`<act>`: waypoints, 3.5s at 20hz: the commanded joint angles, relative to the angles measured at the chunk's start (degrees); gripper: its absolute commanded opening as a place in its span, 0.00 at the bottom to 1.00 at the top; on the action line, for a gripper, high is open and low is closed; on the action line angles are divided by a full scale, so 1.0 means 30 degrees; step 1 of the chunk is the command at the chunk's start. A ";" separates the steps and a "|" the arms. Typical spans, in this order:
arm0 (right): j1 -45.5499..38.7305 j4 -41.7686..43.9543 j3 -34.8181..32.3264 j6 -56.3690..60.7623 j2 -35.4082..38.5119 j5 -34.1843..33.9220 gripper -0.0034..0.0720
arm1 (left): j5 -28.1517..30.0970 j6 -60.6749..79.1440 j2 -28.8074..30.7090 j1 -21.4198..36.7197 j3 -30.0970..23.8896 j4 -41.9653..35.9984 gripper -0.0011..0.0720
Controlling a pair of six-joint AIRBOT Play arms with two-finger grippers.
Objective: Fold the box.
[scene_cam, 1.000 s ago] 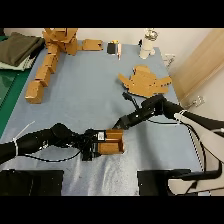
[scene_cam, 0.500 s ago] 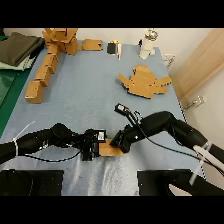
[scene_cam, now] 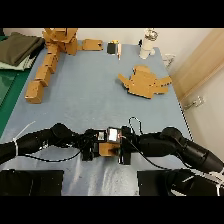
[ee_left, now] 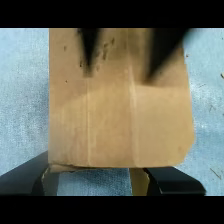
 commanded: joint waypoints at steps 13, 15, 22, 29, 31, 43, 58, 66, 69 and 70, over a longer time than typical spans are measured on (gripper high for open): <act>0.1049 -0.1800 -0.0270 -0.2025 -0.1282 0.0452 0.61 | -0.0022 0.0007 0.0007 -0.0007 0.0022 0.0007 0.64; 0.1049 -0.1821 -0.0270 -0.2040 -0.1435 0.0503 0.61 | -0.0015 0.0007 0.0007 -0.0007 0.0022 0.0007 0.64; 0.1056 -0.2652 -0.0226 -0.2025 -0.1668 0.0546 0.48 | -0.0007 0.0007 0.0000 -0.0007 0.0022 0.0007 0.64; 0.1056 -0.1938 -0.0262 -0.2025 -0.0372 -0.0495 0.59 | -0.0015 0.0007 0.0007 -0.0007 0.0022 0.0007 0.64; 0.1056 -0.1566 -0.0801 -0.2018 0.0124 -0.0153 0.58 | -0.0015 0.0007 0.0000 -0.0015 0.0022 0.0007 0.64; 0.3723 -0.4823 -0.2390 -0.0474 0.0605 0.4204 0.58 | -0.0022 0.0007 0.0000 -0.0015 0.0022 0.0007 0.64; 0.3920 -0.8131 -0.2718 0.1698 0.0583 0.4809 0.57 | -0.0015 0.0007 0.0000 -0.0007 0.0022 0.0007 0.64; 0.3920 -0.8145 -0.2565 0.1690 0.1392 0.4889 0.51 | -0.0015 0.0007 0.0007 -0.0007 0.0022 0.0007 0.64; 0.3920 -0.8524 -0.2565 0.1865 0.1457 0.4903 0.51 | -0.0015 0.0007 0.0000 -0.0015 0.0022 0.0007 0.64; 0.3920 -0.8845 -0.2521 0.1967 0.1457 0.4932 0.51 | -0.0015 0.0007 0.0007 -0.0007 0.0022 0.0007 0.64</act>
